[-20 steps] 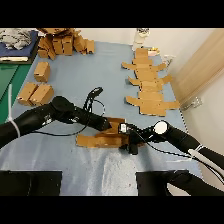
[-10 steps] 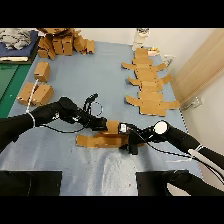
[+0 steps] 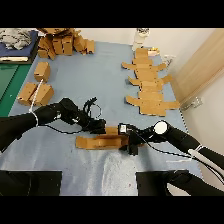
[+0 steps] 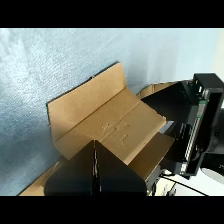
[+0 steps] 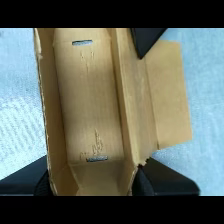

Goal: Fold the box.

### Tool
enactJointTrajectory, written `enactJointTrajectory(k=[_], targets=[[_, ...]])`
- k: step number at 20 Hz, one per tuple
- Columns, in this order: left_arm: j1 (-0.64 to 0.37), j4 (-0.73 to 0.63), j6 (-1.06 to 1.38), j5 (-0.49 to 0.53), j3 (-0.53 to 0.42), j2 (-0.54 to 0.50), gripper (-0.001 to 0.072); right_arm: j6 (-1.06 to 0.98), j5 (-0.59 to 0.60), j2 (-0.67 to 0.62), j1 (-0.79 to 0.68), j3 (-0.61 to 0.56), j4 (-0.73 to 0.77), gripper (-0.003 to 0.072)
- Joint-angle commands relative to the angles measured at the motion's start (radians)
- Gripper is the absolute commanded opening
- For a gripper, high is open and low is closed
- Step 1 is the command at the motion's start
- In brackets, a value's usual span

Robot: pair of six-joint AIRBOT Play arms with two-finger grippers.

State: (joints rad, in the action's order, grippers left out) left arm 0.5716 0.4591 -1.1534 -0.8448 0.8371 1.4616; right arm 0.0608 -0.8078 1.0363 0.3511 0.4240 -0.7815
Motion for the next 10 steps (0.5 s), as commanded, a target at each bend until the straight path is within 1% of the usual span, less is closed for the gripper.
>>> enactJointTrajectory(k=[1, 5, 8, 10], targets=[[0.0, 0.01, -0.001, -0.012, 0.021, 0.004, 0.0009, -0.001, 0.004, -0.001, 0.0, 0.0, 0.0, 0.0514], [0.0, 0.01, 0.189, -0.03, 0.096, 0.0, 0.0009, -0.001, 0.004, -0.001, 0.0, 0.0, 0.0, 0.0513], [-0.005, 0.029, 0.405, -0.01, 0.105, -0.051, 0.0008, -0.001, 0.005, -0.001, 0.0, 0.0, 0.0, 0.0514], [-0.027, 0.052, 0.549, -0.002, 0.102, -0.099, 0.0008, -0.001, 0.005, -0.001, 0.0, 0.0, 0.0, 0.0514]])
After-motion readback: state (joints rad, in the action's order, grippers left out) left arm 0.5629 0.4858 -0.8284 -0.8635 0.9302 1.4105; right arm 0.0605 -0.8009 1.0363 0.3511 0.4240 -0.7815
